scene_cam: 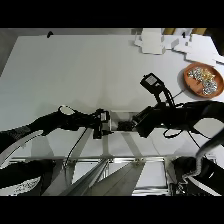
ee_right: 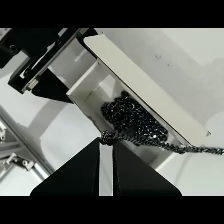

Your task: Fold the box and place the chain.

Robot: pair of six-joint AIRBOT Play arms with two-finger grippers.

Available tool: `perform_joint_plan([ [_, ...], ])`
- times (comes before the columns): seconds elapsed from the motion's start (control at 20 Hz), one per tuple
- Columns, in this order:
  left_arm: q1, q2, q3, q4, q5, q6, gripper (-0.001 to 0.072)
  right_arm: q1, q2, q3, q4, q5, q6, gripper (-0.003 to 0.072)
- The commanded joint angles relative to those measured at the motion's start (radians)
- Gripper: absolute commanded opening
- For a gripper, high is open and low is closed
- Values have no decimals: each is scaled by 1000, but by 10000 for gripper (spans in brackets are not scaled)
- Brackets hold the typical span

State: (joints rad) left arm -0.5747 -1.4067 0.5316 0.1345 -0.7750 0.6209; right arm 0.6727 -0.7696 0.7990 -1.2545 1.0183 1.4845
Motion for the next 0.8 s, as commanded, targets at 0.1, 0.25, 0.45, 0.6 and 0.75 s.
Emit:
perform_joint_plan([
  [0.1, 0, -1, 0, 0, 0, 0, 255, 1, -19, -26, -3, -39, -2, 25],
  [0.25, 0, -1, 0, 0, 0, 0, 255, 1, -46, -27, -3, -40, -2, 25],
  [0.45, 0, -1, 0, 0, 0, 0, 255, 1, -100, -31, 1, -45, -26, 25],
  [0.6, 0, -1, 0, 0, 0, 0, 255, 1, -173, -68, 3, -80, -28, 25],
  [0.75, 0, -1, 0, 0, 0, 0, 255, 2, -251, -80, 6, -72, -29, 25],
])
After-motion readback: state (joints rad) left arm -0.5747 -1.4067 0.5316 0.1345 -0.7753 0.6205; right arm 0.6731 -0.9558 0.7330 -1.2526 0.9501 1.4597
